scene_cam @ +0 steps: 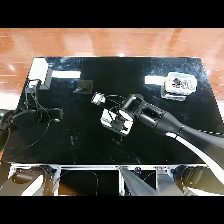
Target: Fold the box and place the chain.
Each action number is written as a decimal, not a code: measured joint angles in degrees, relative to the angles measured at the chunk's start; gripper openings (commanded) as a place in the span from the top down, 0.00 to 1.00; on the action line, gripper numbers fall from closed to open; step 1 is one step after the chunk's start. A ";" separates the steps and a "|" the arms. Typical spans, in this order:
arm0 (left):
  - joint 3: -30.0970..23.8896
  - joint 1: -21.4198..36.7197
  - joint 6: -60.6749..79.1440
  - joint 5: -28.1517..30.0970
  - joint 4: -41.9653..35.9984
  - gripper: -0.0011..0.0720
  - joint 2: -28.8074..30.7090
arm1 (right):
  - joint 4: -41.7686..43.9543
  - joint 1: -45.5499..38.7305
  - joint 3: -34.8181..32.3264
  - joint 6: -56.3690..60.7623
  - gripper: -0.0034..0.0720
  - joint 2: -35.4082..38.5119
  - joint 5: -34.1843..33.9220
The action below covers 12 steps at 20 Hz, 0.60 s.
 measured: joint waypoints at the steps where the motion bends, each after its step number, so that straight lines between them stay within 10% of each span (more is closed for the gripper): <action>1: 0.00 0.00 0.00 -0.02 0.00 0.24 0.00 | 0.02 -0.07 0.00 -0.15 0.18 -0.13 0.02; 2: 0.00 0.00 0.00 -0.02 0.00 0.24 0.00 | 0.00 -0.07 0.00 -0.48 0.32 -0.22 -0.02; 12: 0.00 0.00 0.00 -0.24 0.02 0.24 0.00 | 0.90 -0.11 0.00 -10.12 0.33 -0.46 0.07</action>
